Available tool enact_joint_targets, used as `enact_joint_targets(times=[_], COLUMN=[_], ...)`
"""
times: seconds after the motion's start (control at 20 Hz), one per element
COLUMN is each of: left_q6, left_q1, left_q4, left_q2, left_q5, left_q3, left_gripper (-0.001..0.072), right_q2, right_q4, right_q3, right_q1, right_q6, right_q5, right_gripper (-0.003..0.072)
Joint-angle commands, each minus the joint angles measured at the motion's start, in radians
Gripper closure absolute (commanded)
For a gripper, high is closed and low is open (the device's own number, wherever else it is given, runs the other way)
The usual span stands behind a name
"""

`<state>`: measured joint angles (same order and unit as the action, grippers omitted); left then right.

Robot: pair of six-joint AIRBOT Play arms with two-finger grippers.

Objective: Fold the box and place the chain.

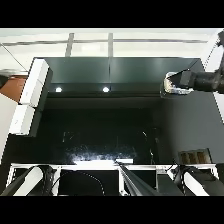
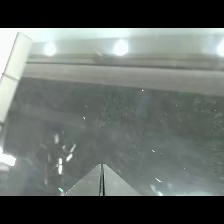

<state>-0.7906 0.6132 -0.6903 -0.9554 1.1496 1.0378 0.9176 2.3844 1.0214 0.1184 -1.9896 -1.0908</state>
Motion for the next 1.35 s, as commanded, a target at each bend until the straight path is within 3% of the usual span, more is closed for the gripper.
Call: enact_joint_targets(times=[0.0,0.05,0.15,0.35,0.45,0.7,0.85,1.3], left_q6=[-0.123,-0.196,-0.27,-0.321,-0.329,-0.31,-0.309,-0.31], left_q1=[-0.175,-0.258,-0.411,-0.579,-0.586,-0.583,-0.583,-0.584], left_q4=[0.037,-0.081,-0.265,-0.314,-0.311,-0.364,-0.432,-0.427], left_q2=[0.077,0.119,0.222,0.407,0.431,0.433,0.433,0.432], left_q5=[0.052,0.026,-0.063,-0.342,-0.368,-0.365,-0.416,-0.439], left_q3=[0.012,-0.016,-0.126,-0.461,-0.528,-0.478,-0.457,-0.459], left_gripper=[0.0687,0.0687,0.0687,0.0685,0.0683,0.0683,0.0682,0.0681], right_q2=[-0.049,-0.077,-0.182,-0.365,-0.365,-0.365,-0.365,-0.365], right_q4=[-0.216,-0.34,-0.555,-0.66,-0.677,-0.676,-0.676,-0.676], right_q3=[0.056,0.042,-0.047,-0.352,-0.414,-0.418,-0.418,-0.418], right_q1=[-0.034,-0.064,-0.135,-0.199,-0.2,-0.2,-0.2,-0.2], right_q6=[0.069,0.117,0.254,0.392,0.392,0.391,0.391,0.391], right_q5=[-0.101,-0.098,0.023,0.261,0.266,0.257,0.257,0.257], right_gripper=[0.0661,0.0662,0.0662,0.0659,0.0658,0.0658,0.0658,0.0658])
